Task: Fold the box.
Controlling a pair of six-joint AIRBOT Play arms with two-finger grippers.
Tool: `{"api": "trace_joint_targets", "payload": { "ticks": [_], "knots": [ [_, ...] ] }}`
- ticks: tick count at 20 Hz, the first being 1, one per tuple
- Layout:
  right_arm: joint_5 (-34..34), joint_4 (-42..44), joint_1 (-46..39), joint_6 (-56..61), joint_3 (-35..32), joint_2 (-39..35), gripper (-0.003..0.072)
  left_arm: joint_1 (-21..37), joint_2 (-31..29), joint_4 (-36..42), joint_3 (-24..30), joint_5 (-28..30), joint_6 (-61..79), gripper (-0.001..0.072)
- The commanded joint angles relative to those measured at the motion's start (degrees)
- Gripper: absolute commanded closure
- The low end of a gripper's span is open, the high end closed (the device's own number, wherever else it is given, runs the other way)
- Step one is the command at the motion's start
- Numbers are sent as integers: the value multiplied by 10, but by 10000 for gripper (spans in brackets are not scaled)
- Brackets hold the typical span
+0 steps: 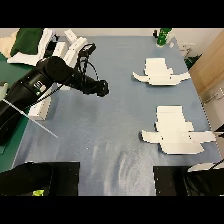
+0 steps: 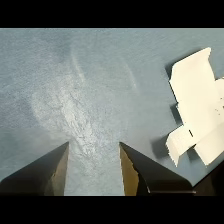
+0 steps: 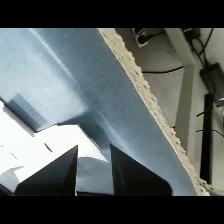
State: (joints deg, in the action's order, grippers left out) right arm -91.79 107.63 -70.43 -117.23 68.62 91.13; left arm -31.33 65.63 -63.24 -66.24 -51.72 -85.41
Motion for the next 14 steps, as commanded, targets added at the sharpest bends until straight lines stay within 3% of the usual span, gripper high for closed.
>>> {"api": "trace_joint_targets", "payload": {
  "ticks": [1, 12, 13, 14],
  "knots": [
    [-19, 14, -5, -18, 0, 6, 388, 0, 0, 5, 0, 3, -1, 232],
    [-20, 51, 5, -24, -39, 8, 395, 0, 0, 5, 0, 2, -1, 231],
    [-24, 68, 14, -24, -40, 8, 415, 0, 0, 5, 0, 2, -1, 231],
    [-30, 89, 27, -24, -40, 8, 512, 0, 0, 5, 0, 2, -1, 231]
  ]
}}
